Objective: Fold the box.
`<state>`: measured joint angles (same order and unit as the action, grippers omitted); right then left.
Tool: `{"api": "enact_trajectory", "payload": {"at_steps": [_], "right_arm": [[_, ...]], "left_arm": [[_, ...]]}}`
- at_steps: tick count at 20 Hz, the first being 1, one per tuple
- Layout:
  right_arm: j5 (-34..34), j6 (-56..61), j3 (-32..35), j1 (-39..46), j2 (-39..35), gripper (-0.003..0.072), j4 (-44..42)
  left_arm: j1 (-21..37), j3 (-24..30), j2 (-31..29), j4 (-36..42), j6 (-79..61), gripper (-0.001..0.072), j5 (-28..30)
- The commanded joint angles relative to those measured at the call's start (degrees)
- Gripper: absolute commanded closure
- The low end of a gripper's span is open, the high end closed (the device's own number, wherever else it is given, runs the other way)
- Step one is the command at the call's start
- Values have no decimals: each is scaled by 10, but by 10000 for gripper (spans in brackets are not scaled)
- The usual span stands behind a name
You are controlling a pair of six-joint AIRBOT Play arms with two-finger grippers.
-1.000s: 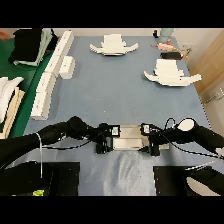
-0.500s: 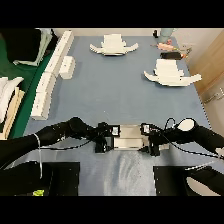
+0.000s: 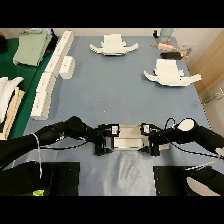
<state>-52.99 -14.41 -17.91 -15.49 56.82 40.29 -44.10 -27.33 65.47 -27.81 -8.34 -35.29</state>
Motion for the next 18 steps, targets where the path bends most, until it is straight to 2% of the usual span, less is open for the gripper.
{"api": "enact_trajectory", "payload": {"at_steps": [1, 8, 18], "right_arm": [[0, 0, 0, 0, 0, 141, 0], [0, 0, 0, 0, 0, 141, 0], [0, 0, 0, 0, 0, 141, 0]], "left_arm": [[-2, 0, 8, 26, 0, 7, 15], [-28, 0, 10, 41, -16, 7, 52], [-42, 0, 21, 47, -17, 8, 67]]}}
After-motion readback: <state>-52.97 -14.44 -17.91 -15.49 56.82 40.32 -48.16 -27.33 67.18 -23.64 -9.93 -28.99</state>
